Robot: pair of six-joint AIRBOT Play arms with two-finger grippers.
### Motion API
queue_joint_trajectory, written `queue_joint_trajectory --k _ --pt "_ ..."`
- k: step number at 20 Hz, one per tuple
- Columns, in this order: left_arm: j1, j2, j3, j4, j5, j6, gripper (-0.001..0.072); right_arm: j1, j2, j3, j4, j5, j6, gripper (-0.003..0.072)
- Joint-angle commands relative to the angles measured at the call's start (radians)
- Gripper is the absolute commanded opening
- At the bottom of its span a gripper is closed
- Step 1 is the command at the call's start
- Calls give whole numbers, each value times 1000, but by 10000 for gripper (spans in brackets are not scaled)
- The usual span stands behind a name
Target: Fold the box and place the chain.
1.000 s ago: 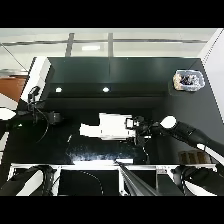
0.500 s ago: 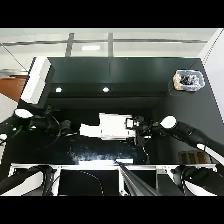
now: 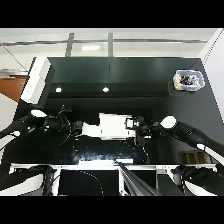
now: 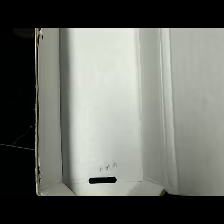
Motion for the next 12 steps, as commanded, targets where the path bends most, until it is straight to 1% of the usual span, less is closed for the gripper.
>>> queue_joint_trajectory --k 1,2,3,6,8,10,12 --pt "-10 -3 10 -39 -68 63 407 0 0 0 0 1 0 538" --pt "-10 -3 21 -36 -80 64 601 0 0 0 0 1 0 538" --pt "-9 -3 34 -36 -95 63 649 0 0 0 0 1 0 538" --pt "-10 13 74 -34 -106 30 649 0 0 0 0 1 0 538" --pt "-30 34 97 -27 -104 0 649 0 0 0 0 1 0 538" --pt "-66 63 120 13 -78 -53 648 0 0 0 0 1 0 538" --pt "-106 97 134 81 -28 -119 648 0 0 0 0 0 0 538"
